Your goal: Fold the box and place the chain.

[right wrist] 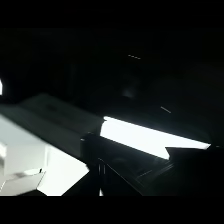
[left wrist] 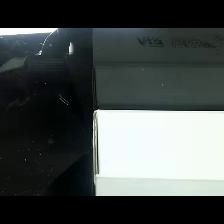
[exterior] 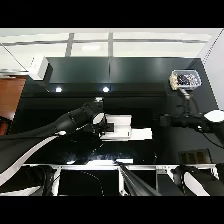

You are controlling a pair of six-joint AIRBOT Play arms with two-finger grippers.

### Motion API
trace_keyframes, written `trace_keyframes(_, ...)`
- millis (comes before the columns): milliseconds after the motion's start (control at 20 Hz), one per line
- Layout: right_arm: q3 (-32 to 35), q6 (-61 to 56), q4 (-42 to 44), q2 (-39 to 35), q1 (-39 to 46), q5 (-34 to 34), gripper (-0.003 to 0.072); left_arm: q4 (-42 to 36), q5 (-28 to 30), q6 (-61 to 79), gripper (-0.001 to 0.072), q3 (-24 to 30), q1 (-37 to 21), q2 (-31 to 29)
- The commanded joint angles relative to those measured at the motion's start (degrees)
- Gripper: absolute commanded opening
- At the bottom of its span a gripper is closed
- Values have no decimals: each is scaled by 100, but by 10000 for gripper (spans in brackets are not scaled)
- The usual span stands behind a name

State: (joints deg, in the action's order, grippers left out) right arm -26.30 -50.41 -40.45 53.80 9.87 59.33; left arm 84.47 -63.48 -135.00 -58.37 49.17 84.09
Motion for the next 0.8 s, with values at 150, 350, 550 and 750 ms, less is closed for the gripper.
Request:
trace_keyframes(150,282,-1884,-160,887,1110,1060,38,13,-70,-2,32,-7,-7,-4)
trace_keyframes(350,280,-1974,44,1641,48,1106,38,11,-70,-2,32,-7,-7,-4)
trace_keyframes(550,264,-1311,999,1829,-1012,588,38,11,-70,-4,32,-7,-7,-4)
trace_keyframes(750,-9,-398,1620,1825,-1141,1274,639,11,-72,-2,32,-7,-7,-4)
